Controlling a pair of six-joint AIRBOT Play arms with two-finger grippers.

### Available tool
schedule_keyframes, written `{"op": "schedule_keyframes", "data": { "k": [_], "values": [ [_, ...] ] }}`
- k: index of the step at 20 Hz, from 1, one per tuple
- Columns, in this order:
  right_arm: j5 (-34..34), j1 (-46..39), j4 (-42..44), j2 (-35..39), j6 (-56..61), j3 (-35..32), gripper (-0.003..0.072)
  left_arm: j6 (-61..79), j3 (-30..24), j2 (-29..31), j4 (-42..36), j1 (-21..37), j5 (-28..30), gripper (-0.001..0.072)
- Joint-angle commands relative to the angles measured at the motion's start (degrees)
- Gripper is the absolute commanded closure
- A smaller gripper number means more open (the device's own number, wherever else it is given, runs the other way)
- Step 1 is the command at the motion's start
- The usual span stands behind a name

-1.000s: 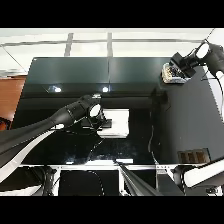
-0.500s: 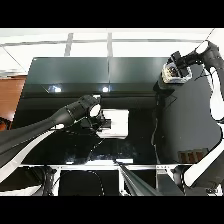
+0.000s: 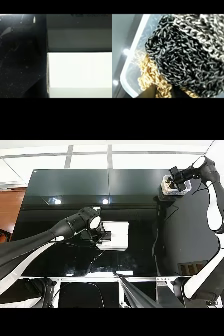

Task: Fold the box and place the chain.

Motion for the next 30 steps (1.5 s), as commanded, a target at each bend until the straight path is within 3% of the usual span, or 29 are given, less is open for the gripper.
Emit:
{"op": "schedule_keyframes", "data": {
  "k": [1,10,13,21,26,30],
  "values": [
    [0.5,-0.3,1.2,-0.1,-5.9,0.7,0.0672,0.0,0.0,0.0,0.0,0.0,0.1,0.0682],
    [5.8,-3.4,1.2,11.6,-20.7,3.6,0.0672,0.0,0.0,0.0,0.0,0.0,0.2,0.0683],
    [5.9,-4.4,5.0,15.9,-24.5,3.6,0.0672,0.0,0.0,0.0,0.0,0.0,0.3,0.0682],
    [7.7,-4.5,7.3,34.5,-38.0,3.6,0.0673,0.0,0.0,0.0,0.0,0.0,0.3,0.0682],
    [14.8,-4.5,11.6,44.9,-41.6,3.6,0.0673,0.0,0.0,0.0,0.0,0.0,0.3,0.0683],
    [18.1,-1.2,12.7,55.2,-43.2,-4.5,0.0672,0.0,0.0,0.0,0.1,0.0,0.4,0.0682]
  ]
}}
